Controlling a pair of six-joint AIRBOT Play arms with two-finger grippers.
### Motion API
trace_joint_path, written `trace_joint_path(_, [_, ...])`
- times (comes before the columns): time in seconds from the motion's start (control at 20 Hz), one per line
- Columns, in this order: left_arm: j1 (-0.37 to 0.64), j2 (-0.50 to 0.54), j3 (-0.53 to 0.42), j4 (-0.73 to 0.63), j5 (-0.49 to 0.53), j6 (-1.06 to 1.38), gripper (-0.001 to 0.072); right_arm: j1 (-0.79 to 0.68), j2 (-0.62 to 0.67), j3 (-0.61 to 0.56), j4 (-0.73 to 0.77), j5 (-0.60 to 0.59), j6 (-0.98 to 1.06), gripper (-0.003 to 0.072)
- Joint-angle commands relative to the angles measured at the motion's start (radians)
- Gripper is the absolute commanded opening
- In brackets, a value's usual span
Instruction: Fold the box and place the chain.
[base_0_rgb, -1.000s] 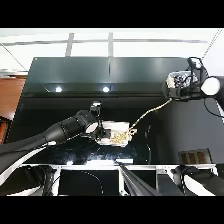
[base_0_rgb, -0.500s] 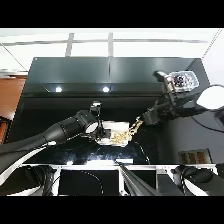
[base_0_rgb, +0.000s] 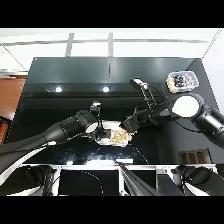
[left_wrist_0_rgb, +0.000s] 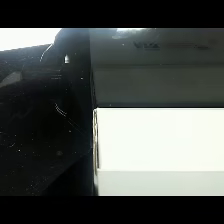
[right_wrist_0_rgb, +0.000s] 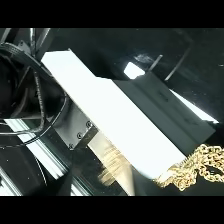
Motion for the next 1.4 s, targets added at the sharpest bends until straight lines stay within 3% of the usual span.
trace_joint_path(0.0, [0.0,0.0,0.0,0.0,0.0,0.0,0.0035,-0.042,0.003,0.001,-0.003,0.043,0.011,0.0445])
trace_joint_path(0.25, [0.0,0.0,0.0,0.0,0.0,0.0,0.0035,-0.151,0.097,-0.056,-0.245,0.033,-0.026,0.0446])
trace_joint_path(0.45, [0.0,0.0,0.0,0.0,0.0,0.0,0.0035,-0.204,0.246,-0.335,-0.203,-0.227,-0.132,0.0445])
trace_joint_path(0.6, [0.0,0.0,0.0,0.0,0.0,0.0,0.0035,-0.169,0.267,-0.513,-0.176,-0.397,-0.154,0.0449])
trace_joint_path(0.65, [0.0,0.0,0.0,0.0,0.0,0.0,0.0035,-0.151,0.265,-0.548,-0.177,-0.441,-0.174,0.0598])
trace_joint_path(0.7, [0.0,0.0,0.0,0.0,0.0,0.0,0.0035,-0.127,0.264,-0.571,-0.179,-0.469,-0.256,0.0717])
trace_joint_path(0.9, [0.0,0.0,0.0,0.0,0.0,0.0,0.0035,-0.035,0.26,-0.581,-0.179,-0.47,-0.726,0.0718])
trace_joint_path(1.0, [0.0,0.0,0.0,0.0,0.0,0.0,0.0035,-0.037,0.222,-0.57,-0.131,-0.451,-0.805,0.0717])
trace_joint_path(1.35, [0.0,0.0,0.0,0.0,-0.001,0.0,0.0035,-0.037,0.073,-0.56,0.187,-0.402,-1.41,0.0717])
